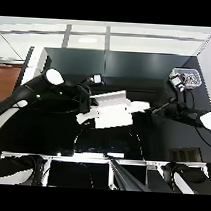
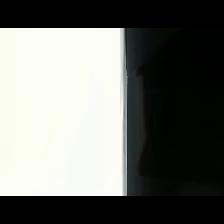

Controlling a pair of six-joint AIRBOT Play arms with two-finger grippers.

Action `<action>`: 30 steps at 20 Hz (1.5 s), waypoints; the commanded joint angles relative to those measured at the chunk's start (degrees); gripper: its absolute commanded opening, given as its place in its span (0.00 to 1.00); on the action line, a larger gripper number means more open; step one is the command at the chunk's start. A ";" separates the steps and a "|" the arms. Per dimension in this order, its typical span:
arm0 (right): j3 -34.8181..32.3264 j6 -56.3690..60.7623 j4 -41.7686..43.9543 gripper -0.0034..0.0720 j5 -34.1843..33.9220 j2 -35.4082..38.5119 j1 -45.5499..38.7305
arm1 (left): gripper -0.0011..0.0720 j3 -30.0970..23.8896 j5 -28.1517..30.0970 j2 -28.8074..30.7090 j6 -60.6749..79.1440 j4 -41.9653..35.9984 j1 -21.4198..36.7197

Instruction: Fold the box and place the chain.

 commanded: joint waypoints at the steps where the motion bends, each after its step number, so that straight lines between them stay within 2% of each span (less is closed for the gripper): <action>1: -0.90 -3.28 -5.68 0.94 4.39 -0.17 1.46 | 0.05 -0.20 5.77 -1.49 7.43 1.42 -4.17; 4: -3.13 -15.43 -1.57 0.94 3.85 -0.35 2.29 | 0.05 -0.28 3.19 -4.37 6.73 1.18 -4.24; 9: -7.76 -21.00 -0.09 0.94 -3.08 -2.54 7.28 | 0.05 -0.50 3.08 -6.99 6.75 1.90 -4.55; 11: -8.74 -23.91 2.58 0.94 -4.17 -4.20 10.25 | 0.05 -0.50 1.27 -7.87 6.75 1.92 -4.63; 13: -9.33 -29.09 1.57 0.94 -4.09 -6.23 14.14 | 0.05 -0.50 0.26 -7.96 6.73 1.92 -4.68; 19: -9.33 -35.91 5.18 0.94 -6.19 -10.91 16.87 | 0.05 -0.44 0.13 -7.89 3.74 4.44 -4.66; 25: -9.29 -42.64 18.91 0.94 -7.61 -12.68 16.90 | 0.05 -0.44 0.15 -7.89 3.74 4.42 -4.66; 30: -5.31 -44.92 17.75 0.94 -6.49 -12.66 16.85 | 0.05 -0.44 0.15 -7.89 3.74 4.42 -4.66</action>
